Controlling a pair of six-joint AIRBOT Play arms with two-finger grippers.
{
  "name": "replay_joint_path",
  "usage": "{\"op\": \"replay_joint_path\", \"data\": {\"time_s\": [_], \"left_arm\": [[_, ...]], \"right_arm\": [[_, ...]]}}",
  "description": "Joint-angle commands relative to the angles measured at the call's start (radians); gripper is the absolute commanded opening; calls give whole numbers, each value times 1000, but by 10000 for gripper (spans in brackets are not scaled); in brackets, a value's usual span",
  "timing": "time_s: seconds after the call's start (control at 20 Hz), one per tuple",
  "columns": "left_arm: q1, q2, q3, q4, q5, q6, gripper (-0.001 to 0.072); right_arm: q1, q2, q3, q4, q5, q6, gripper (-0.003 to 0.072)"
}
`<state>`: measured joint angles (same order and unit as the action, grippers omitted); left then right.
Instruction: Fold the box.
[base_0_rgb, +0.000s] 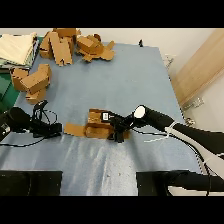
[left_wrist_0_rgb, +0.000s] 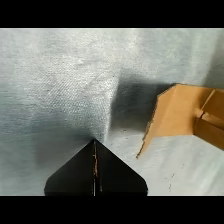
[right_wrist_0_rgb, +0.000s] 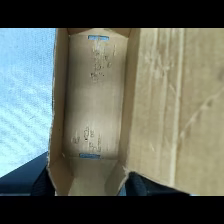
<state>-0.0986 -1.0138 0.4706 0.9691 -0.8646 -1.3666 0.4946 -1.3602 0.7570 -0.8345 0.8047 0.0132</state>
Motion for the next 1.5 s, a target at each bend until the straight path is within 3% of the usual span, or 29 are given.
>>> {"op": "replay_joint_path", "data": {"time_s": [0.0,0.25,0.6,0.9,1.05,1.2,1.25,1.45], "left_arm": [[-93,-40,-10,-119,-5,-28,10],[-161,-39,-10,-180,21,-28,10],[-164,-39,-10,-347,130,128,10],[-163,1,-8,-349,125,167,10],[-140,38,-8,-248,-14,96,10],[-76,45,-8,48,-125,-120,10],[-49,45,-8,96,-127,-145,11],[-18,43,-8,35,17,-125,10]], "right_arm": [[0,1,0,0,3,0,550],[0,0,0,0,3,0,550],[0,0,0,0,3,0,550],[0,0,0,0,3,0,550],[0,0,0,0,3,0,550],[0,0,0,0,3,0,550],[0,0,0,0,3,0,550],[0,0,0,0,3,0,550]]}}
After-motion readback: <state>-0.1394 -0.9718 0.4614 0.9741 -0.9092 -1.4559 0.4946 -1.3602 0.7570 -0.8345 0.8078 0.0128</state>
